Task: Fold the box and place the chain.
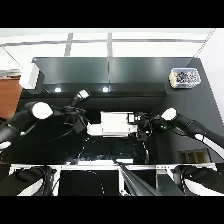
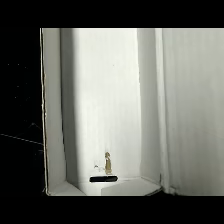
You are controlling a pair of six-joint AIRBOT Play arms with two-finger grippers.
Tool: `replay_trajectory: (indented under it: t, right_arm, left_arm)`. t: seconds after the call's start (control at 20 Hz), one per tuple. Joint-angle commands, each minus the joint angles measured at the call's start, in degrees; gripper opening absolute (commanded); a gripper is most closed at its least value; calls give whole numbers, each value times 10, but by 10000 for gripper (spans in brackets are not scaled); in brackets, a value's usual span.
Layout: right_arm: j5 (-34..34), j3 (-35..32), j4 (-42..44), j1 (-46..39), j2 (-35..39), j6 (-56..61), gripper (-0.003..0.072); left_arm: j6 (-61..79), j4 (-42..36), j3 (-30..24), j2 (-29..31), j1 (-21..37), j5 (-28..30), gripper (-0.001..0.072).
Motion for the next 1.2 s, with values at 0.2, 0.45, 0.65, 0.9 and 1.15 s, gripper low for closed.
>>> replay_trajectory:
  t: [0.2,0.45,0.65,0.9,1.15]
  right_arm:
    - [0,0,0,1,0,0,473]
    - [0,0,0,1,0,0,473]
    - [0,0,0,1,0,0,473]
    - [0,0,0,1,0,0,473]
    - [0,0,0,1,0,0,473]
  left_arm:
    - [-429,53,-26,18,182,-116,28]
    - [-252,-258,-124,-83,275,-169,25]
    - [-255,-263,-129,-123,197,-84,25]
    - [-269,-265,-129,-136,128,-26,26]
    - [-271,-261,-123,-150,127,-20,25]
